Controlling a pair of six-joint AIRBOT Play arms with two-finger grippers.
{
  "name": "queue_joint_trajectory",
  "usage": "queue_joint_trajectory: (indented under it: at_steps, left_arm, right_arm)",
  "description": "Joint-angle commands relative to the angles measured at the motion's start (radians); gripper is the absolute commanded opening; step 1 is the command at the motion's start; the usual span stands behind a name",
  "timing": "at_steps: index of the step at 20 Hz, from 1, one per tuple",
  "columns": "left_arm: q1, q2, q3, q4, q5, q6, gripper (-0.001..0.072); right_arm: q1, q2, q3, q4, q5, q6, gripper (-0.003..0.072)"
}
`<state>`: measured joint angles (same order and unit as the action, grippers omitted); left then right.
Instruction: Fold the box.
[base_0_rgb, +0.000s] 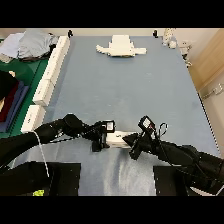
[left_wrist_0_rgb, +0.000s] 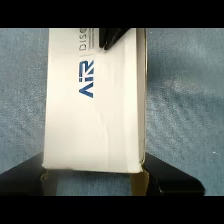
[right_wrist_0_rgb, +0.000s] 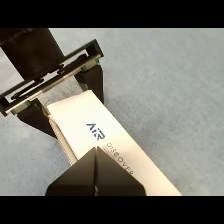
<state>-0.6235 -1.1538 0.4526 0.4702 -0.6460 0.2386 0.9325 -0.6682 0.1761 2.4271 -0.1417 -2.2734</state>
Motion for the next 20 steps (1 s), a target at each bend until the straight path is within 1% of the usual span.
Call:
queue_joint_trajectory:
  at_steps: [1, 7, 15, 17, 20]
  left_arm:
    - [0.0, 0.001, 0.0, 0.0, 0.0, 0.0, 0.0549]
    - [0.0, 0.001, 0.0, 0.0, 0.0, 0.0, 0.0549]
    - [0.0, 0.001, 0.0, 0.0, 0.0, 0.0, 0.0549]
    - [0.0, 0.001, 0.0, 0.0, 0.0, 0.0, 0.0549]
    - [0.0, 0.001, 0.0, 0.0, 0.0, 0.0, 0.0549]
  right_arm:
    - [0.005, -0.006, -0.026, -0.002, 0.012, 0.025, 0.0013]
    - [0.005, -0.069, -0.028, -0.003, 0.01, 0.032, 0.0013]
    - [0.005, -0.072, -0.028, -0.003, 0.009, 0.032, 0.0013]
    - [0.005, -0.051, -0.025, -0.004, 0.013, 0.032, 0.0014]
    - [0.004, 0.021, -0.022, -0.005, 0.034, 0.032, 0.0017]
